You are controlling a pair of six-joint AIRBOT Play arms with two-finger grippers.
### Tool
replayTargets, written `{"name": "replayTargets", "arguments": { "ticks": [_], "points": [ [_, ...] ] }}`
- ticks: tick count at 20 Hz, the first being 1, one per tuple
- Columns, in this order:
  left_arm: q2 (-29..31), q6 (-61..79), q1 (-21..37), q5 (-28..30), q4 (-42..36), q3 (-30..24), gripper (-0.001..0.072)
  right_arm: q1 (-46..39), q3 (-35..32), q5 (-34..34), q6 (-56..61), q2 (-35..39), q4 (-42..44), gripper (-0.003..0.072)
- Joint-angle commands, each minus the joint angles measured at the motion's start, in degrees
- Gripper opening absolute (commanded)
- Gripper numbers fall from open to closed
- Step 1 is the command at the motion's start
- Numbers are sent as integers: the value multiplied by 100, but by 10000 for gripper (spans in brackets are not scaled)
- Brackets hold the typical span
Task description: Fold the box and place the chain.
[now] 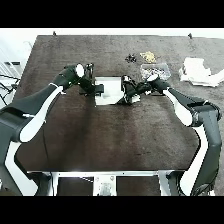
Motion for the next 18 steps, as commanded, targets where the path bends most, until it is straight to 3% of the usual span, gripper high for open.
{"name": "replayTargets", "arguments": {
  "ticks": [1, 5, 9, 11, 14, 15, 18],
  "points": [
    [-92, -302, -9, -409, 247, 243, 347, 2, 0, 2, 2, -2, 0, 397],
    [-105, -562, -212, -638, 802, 435, 347, 2, 0, 2, 2, -2, 0, 397],
    [-623, -796, -240, -1550, 914, 1226, 347, 2, 0, 2, 2, -2, -2, 397],
    [-811, -811, -315, -1829, 1056, 1493, 287, 4, 0, 2, 2, -2, 0, 397],
    [-907, -940, -341, -1878, 1137, 1620, 271, 2, 0, 2, 2, -2, 0, 397],
    [-918, -933, -341, -1878, 1064, 1620, 157, 2, 0, 2, 2, -2, 0, 397],
    [-925, -935, -341, -1917, 1054, 1620, 149, 2, 0, 2, 2, -2, 0, 397]
  ]
}}
